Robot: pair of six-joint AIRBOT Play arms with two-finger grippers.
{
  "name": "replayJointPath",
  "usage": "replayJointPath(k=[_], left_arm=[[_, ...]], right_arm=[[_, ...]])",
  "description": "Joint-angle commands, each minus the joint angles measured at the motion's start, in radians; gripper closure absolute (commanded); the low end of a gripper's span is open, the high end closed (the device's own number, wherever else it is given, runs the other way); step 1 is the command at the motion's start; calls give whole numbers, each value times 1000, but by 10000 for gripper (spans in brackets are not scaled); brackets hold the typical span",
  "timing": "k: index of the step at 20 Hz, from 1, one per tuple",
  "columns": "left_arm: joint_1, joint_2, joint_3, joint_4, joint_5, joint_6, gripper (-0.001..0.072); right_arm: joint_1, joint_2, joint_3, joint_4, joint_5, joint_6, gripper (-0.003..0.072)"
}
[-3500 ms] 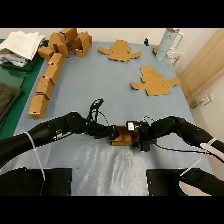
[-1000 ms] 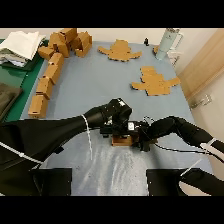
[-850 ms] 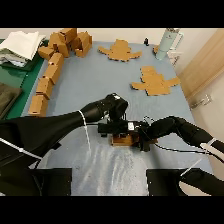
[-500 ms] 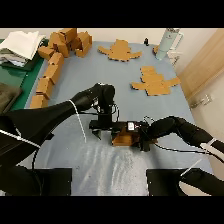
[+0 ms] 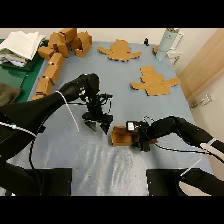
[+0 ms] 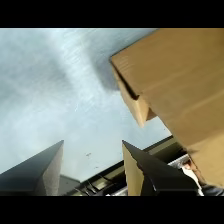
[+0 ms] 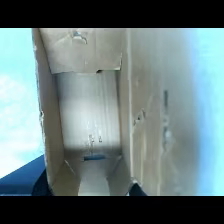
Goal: Fold the box.
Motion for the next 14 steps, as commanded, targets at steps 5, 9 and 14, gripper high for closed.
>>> replayJointPath(k=[5, 9, 14], left_arm=[[5, 12, -6, -3, 58, 78, 165], [3, 143, -76, 62, 162, -69, 166], [-135, 357, -349, 63, 470, -374, 165]], right_arm=[[0, 1, 1, 0, 0, 0, 174], [0, 1, 1, 0, 0, 0, 174], [0, 1, 1, 0, 0, 0, 174]])
